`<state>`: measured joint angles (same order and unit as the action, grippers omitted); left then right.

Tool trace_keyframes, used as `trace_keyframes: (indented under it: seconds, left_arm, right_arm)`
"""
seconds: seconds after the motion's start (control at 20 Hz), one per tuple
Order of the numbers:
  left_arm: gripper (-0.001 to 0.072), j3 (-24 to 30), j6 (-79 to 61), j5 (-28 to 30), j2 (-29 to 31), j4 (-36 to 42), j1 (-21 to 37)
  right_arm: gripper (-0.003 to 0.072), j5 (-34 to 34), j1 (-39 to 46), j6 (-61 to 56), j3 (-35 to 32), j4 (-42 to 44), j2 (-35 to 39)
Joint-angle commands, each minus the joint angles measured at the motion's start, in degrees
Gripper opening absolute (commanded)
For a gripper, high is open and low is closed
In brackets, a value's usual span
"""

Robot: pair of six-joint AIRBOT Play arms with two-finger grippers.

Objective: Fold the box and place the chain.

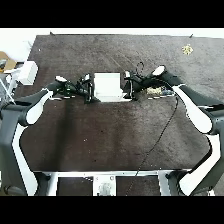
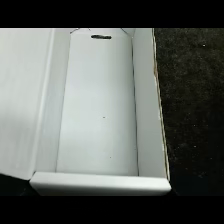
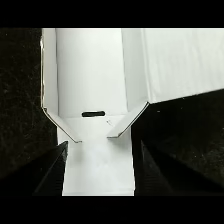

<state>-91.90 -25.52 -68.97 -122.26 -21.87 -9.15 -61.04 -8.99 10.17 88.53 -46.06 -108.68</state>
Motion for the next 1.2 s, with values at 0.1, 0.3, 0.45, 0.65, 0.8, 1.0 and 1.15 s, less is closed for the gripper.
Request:
trace_keyframes:
  seconds: [0.1, 0.3, 0.45, 0.65, 0.8, 1.0, 1.15]
  left_arm:
    - [0.0163, 0.00, 0.00, 0.00, 0.04, 0.00, 0.02]
    - [0.0163, 0.00, 0.00, 0.00, 0.04, 0.00, 0.02]
    - [0.0163, 0.00, 0.00, 0.00, 0.04, 0.00, 0.02]
    - [0.0163, 0.00, 0.00, 0.00, 0.04, 0.00, 0.02]
    - [0.0163, 0.00, 0.00, 0.00, 0.04, 0.00, 0.02]
    - [0.0163, 0.00, 0.00, 0.00, 0.04, 0.00, 0.02]
    - [0.0163, 0.00, -0.02, 0.00, 0.04, 0.00, 0.02]
  right_arm:
    - [0.0284, -0.26, -0.42, 0.15, -0.02, 3.74, -0.26]
    - [0.0152, -1.55, -0.96, 0.15, -0.02, 6.97, -0.31]
    - [0.0153, -1.22, -2.14, 0.17, -0.02, 7.78, -0.98]
    - [0.0234, 1.16, -3.19, 0.37, 0.00, 8.04, -2.12]
    - [0.0235, 1.95, -3.26, 0.35, 0.02, 7.65, -2.49]
    - [0.0237, 1.84, -3.28, 0.42, 0.02, 7.32, -2.54]
    - [0.0236, 0.61, -3.30, 2.10, 0.02, 7.41, -2.54]
